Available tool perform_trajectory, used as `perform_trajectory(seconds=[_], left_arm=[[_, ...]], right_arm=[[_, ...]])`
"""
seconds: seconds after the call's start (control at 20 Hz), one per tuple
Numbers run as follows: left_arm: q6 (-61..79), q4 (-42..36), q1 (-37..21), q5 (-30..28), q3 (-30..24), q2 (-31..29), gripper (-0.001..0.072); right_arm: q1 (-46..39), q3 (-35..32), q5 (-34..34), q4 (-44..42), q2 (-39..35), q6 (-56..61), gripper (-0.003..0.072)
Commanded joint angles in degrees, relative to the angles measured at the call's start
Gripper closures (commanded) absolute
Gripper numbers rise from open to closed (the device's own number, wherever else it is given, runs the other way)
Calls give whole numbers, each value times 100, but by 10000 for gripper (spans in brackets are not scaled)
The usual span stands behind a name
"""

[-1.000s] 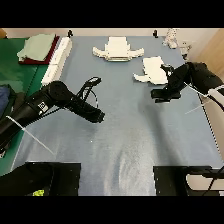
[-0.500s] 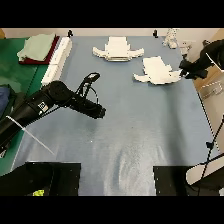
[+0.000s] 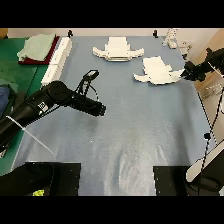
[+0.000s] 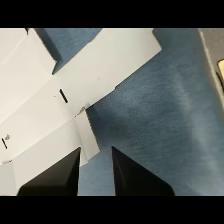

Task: Fold the box.

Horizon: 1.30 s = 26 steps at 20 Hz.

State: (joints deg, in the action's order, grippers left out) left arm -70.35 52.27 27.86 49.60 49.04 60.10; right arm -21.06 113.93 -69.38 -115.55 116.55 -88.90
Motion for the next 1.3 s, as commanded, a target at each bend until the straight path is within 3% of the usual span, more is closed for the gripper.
perform_trajectory(seconds=[0.0, 0.25, 0.35, 0.4, 0.45, 0.8, 1.0, 1.25], left_arm=[[-20, 0, 0, -13, 0, 0, 697], [-20, 0, 0, -4, 0, 0, 697], [-20, 0, 0, 7, 0, 0, 697], [-20, 0, 0, 4, 0, 0, 697], [-17, 0, 0, 4, 0, 0, 697], [-11, 2, 0, -184, 0, 0, 697], [-15, 2, -2, 17, 0, -2, 697], [-17, 4, -9, 601, 0, -7, 697]], right_arm=[[-26, 195, -251, -345, 269, -125, 390], [-24, 195, -393, -501, 267, -332, 428], [-24, 195, -485, -752, 267, -433, 534], [-24, 195, -533, -911, 264, -520, 536], [-24, 195, -595, -1067, 254, -612, 677], [282, -127, -1397, -1154, -195, -455, 690], [809, -1478, -1132, -1091, -1300, -328, 691], [1696, -4568, 55, -1027, -3624, 234, 690]])
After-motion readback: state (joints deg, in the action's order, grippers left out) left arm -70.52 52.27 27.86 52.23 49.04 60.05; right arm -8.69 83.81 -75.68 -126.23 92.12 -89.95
